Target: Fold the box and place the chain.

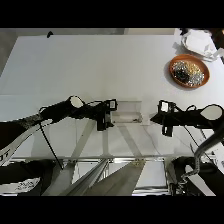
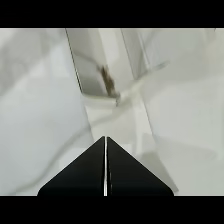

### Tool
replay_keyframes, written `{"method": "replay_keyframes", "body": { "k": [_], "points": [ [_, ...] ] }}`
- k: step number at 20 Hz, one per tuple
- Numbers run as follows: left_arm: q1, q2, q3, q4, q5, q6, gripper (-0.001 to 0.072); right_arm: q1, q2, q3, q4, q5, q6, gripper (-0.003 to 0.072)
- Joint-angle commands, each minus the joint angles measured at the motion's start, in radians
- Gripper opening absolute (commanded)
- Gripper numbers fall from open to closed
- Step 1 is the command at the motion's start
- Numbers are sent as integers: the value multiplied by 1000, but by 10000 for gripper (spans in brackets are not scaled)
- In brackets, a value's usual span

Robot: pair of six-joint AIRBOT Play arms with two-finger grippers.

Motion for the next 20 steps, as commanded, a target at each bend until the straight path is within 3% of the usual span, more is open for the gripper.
{"method": "replay_keyframes", "body": {
  "k": [1, 4, 9, 11, 13, 20],
  "points": [
    [0, 0, 0, 0, -1, 0, 333, 11, 48, 1, 292, 70, 4, 20],
    [0, 0, 0, 0, -4, 0, 333, 134, 10, 1, 351, -79, 5, 20],
    [0, 0, 0, 0, -4, 0, 333, 309, -138, 1, 576, -591, 9, 17],
    [0, 0, 0, 0, -4, 0, 333, 311, -194, 1, 661, -705, 9, 17],
    [0, 0, 0, 0, -4, 0, 333, 311, -233, 1, 664, -741, 11, 19],
    [0, 0, 0, 0, -4, 0, 333, 311, -330, 1, 579, -696, 120, 19]
  ]
}}
